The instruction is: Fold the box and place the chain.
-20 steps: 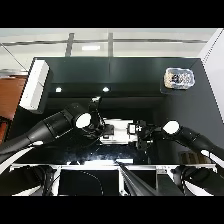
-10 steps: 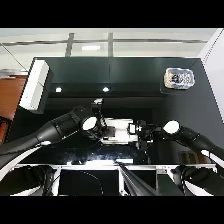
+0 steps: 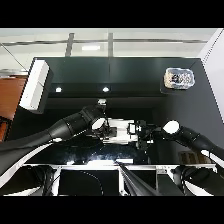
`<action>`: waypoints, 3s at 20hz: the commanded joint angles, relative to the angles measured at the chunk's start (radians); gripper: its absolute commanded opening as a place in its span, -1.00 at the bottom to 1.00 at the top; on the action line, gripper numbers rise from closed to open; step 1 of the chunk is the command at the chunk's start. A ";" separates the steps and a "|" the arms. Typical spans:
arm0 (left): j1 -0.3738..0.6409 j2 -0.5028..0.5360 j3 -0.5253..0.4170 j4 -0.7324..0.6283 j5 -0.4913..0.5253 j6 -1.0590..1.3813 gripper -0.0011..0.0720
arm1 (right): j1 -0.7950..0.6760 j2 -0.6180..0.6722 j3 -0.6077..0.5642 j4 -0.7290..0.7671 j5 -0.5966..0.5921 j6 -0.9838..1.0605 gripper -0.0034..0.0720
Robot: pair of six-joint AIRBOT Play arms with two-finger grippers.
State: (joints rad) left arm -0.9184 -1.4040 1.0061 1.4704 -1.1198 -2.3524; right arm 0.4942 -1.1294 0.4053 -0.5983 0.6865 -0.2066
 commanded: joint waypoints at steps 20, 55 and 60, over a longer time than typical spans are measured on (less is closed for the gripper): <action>-0.001 -0.057 0.003 0.039 0.007 -0.061 -0.33 | 0.000 0.000 0.000 0.000 0.000 0.000 0.51; -0.003 -0.097 0.028 0.021 0.019 -0.087 -0.72 | 0.000 0.000 0.000 0.003 -0.004 0.002 0.51; -0.003 -0.100 0.028 0.020 0.018 -0.087 -0.88 | 0.000 0.000 0.000 0.003 -0.004 0.002 0.51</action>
State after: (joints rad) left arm -0.9211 -1.5021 1.0351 1.4914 -1.1133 -2.4378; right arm 0.4938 -1.1294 0.4053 -0.5957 0.6830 -0.2050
